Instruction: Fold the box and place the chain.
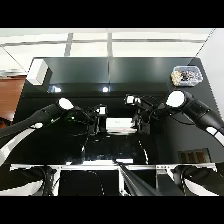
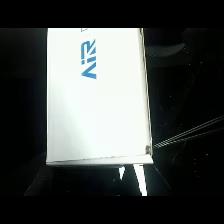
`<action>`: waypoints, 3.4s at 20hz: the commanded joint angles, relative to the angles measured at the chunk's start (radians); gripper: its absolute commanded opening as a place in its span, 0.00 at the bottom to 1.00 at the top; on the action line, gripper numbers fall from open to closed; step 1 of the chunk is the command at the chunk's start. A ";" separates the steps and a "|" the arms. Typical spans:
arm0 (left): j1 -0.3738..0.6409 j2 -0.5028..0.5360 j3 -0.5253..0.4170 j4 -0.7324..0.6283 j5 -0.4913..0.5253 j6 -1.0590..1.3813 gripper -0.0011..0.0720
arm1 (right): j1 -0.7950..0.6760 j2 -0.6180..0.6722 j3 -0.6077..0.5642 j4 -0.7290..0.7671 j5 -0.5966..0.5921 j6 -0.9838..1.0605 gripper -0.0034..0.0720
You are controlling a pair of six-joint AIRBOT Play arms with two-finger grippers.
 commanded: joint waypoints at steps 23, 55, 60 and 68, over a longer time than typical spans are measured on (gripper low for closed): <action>0.000 0.000 0.000 0.000 0.000 0.000 0.56 | -0.087 0.031 -0.175 0.515 -0.114 0.628 0.07; -0.188 0.002 0.263 0.048 -0.026 -0.417 0.99 | -0.606 0.228 -0.037 0.219 0.260 0.609 0.07; -0.214 -0.189 0.389 0.053 -0.059 -0.561 0.99 | -0.606 0.228 -0.037 0.199 0.257 0.605 0.07; -0.216 -0.200 0.410 0.138 -0.192 -0.575 0.99 | -0.607 0.228 -0.037 0.173 0.253 0.586 0.07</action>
